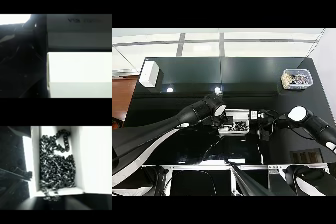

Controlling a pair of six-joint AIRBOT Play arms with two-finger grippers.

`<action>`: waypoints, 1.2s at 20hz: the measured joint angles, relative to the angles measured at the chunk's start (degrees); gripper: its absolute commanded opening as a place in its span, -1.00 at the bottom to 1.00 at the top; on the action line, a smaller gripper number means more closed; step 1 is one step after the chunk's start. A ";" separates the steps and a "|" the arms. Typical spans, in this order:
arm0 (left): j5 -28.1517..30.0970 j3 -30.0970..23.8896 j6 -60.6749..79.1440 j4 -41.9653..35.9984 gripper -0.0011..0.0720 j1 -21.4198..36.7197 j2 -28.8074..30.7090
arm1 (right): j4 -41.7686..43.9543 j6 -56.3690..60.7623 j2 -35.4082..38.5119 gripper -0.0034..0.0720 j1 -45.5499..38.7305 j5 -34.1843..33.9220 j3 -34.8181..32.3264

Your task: Fold the box and place the chain.

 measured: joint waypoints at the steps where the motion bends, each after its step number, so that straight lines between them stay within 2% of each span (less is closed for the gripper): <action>1: 0.02 0.00 0.02 0.00 -0.90 0.04 0.00 | -0.31 -0.11 0.00 -0.26 0.11 0.00 0.00; 9: 0.02 0.00 0.13 -0.26 -0.90 0.00 0.00 | -1.97 0.17 0.00 -0.27 0.42 0.37 0.00; 10: 0.00 0.00 0.15 -0.26 -0.90 0.00 0.00 | -2.03 0.74 0.00 -0.68 0.42 0.48 0.00; 11: -0.04 0.00 0.26 -0.26 -0.90 0.00 0.00 | -2.14 1.20 0.00 -0.88 0.42 0.48 0.00; 18: -0.02 0.00 0.22 -0.28 -0.90 0.00 0.00 | -3.23 4.87 0.70 -0.88 0.42 1.77 0.42; 22: 0.02 0.00 0.09 -0.28 -0.90 0.00 0.00 | -4.92 13.03 2.93 -0.88 0.42 3.08 3.37; 24: 0.02 0.00 0.07 -0.28 -0.90 0.00 0.00 | -2.56 17.79 3.76 -0.88 0.44 4.22 4.83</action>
